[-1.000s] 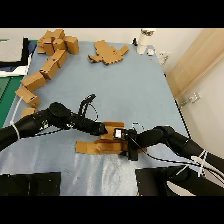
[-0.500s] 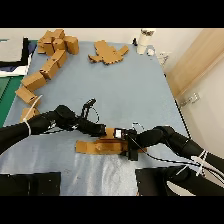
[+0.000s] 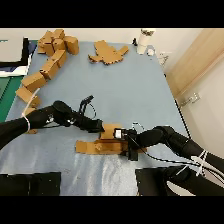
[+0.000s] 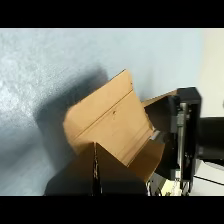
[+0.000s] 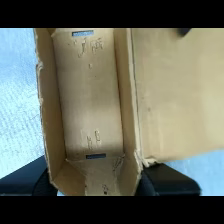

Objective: Fold the box.

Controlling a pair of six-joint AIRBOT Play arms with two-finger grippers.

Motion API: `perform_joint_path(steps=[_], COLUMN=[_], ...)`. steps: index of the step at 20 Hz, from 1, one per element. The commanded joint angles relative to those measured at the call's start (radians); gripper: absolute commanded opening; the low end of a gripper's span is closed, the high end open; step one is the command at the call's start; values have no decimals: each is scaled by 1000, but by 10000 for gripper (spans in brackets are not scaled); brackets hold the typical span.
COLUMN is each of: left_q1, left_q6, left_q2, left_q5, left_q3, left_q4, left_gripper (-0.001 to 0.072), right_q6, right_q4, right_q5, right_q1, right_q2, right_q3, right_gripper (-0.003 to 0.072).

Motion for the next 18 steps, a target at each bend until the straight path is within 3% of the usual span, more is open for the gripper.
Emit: perform_joint_path(steps=[1,6,8,11,15,18], left_q1=[112,407,473,453,291,233], left_q6=[134,591,731,865,858,1014], left_q2=[21,74,100,121,143,145], left_q5=[-179,-452,-499,-480,-334,-259], left_q3=[26,26,26,26,18,-22], left_q4=[-3,-76,-69,-52,172,107], left_gripper=[10,11,11,11,10,17], right_q6=[0,0,0,0,0,0], right_q4=[0,0,0,0,0,0], right_q5=[0,0,0,0,0,0], right_q1=[0,0,0,0,0,0], right_q2=[0,0,0,0,0,0], right_q3=[0,0,0,0,0,0], right_gripper=[573,574,574,574,574,574])
